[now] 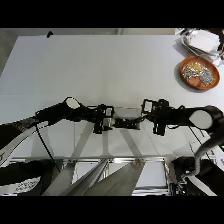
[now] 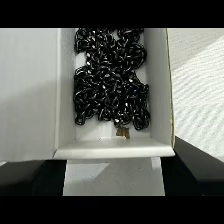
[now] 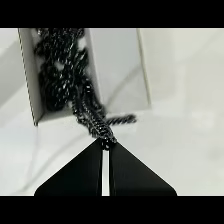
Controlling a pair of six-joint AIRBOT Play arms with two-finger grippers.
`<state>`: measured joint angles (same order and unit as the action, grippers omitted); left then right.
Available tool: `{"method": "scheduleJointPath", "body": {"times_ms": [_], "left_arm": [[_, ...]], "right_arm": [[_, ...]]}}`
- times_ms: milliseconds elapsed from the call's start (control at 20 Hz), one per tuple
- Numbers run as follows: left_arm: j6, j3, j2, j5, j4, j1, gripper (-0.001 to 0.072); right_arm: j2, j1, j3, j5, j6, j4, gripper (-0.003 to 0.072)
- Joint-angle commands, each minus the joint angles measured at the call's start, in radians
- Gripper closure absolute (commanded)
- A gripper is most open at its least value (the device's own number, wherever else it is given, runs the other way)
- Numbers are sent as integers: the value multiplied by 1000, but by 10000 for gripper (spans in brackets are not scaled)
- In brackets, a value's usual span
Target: Fold the box and place the chain.
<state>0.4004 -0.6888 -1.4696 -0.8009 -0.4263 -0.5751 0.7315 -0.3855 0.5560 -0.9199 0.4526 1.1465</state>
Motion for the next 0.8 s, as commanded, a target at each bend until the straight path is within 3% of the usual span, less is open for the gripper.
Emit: {"method": "scheduleJointPath", "body": {"times_ms": [0, 150, 300, 450, 750], "left_arm": [[0, -1, 0, 0, 0, 0, 397], [0, -1, 0, 0, 0, 0, 397], [0, -1, 0, 0, 0, 0, 397], [0, -1, 0, 0, 0, 0, 397], [0, -1, 0, 0, 0, 0, 397]], "right_arm": [[-195, 0, 1, 26, 23, -99, 672], [-299, 0, 1, 81, 21, -262, 672], [-283, 0, 1, 82, 21, -372, 672], [-182, 0, 1, 78, 21, -435, 671], [149, 0, 1, 70, 22, -452, 670]]}}
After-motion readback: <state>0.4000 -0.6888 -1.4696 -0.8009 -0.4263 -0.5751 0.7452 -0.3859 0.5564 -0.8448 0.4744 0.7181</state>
